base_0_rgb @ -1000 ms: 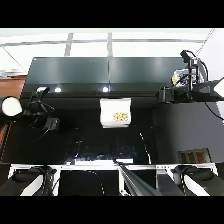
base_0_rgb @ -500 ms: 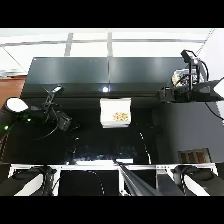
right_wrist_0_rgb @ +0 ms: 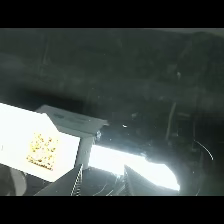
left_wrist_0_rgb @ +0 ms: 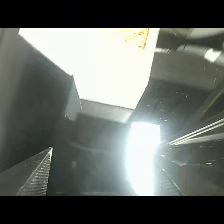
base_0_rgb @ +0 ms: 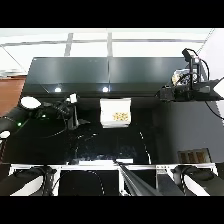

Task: Fold the box and place the chain.

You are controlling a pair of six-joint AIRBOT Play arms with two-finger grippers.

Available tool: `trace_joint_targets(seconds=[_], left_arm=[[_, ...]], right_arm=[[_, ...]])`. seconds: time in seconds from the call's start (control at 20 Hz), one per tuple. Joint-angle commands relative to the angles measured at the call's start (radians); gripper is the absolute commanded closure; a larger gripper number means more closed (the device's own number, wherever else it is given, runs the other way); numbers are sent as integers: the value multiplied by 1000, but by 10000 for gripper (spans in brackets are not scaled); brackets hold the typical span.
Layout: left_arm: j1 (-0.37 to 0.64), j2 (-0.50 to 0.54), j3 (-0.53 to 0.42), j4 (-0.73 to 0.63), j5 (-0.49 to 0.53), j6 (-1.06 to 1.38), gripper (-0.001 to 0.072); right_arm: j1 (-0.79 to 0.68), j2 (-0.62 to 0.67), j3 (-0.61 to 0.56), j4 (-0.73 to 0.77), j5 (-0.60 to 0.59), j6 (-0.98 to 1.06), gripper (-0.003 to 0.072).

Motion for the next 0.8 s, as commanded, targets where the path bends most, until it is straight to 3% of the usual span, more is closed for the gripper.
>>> trace_joint_targets(seconds=[0.0,0.15,0.35,0.75], left_arm=[[-45,-46,18,-19,24,189,-5],[-59,-131,23,-23,-5,189,-6],[-61,-194,23,-152,-26,143,-5],[-94,-229,25,-161,64,137,-4]], right_arm=[[0,0,0,0,-8,0,378],[0,0,0,0,-4,0,378],[0,0,0,0,-6,0,378],[0,0,0,-13,-16,-1,378]])
